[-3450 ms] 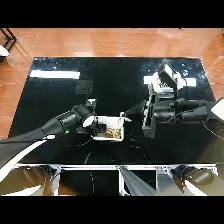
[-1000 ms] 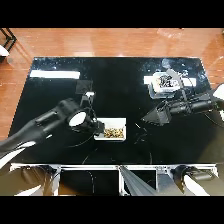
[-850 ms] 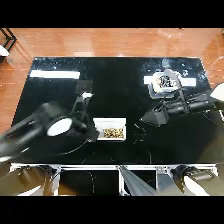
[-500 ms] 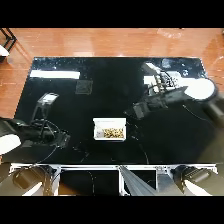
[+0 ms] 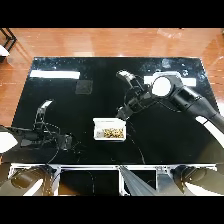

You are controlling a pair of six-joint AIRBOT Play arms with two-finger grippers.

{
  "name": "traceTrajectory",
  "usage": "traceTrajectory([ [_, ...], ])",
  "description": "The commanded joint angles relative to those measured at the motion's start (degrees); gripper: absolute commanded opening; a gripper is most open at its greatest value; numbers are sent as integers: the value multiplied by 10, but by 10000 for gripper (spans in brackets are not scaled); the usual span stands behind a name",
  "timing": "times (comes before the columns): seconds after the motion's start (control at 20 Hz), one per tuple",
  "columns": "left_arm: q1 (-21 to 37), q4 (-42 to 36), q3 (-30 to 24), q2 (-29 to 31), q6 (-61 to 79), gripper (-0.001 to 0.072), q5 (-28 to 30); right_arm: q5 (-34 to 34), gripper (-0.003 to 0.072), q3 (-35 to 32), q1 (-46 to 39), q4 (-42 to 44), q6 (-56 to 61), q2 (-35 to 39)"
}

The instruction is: Fold the box and place the chain.

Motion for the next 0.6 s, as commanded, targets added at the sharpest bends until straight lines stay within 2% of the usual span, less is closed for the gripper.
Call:
traceTrajectory([
  [0.0, 1, -14, -5, 2, 9, 641, 31, 0, 712, 4, 13, -2, -25, -7],
  [0.3, 1, -4, -6, 1, 7, 640, 43, 36, 712, 4, 15, 76, -228, -7],
  [0.55, 2, -4, -6, 0, 7, 639, 44, 39, 711, -4, 25, 32, -247, -11],
])
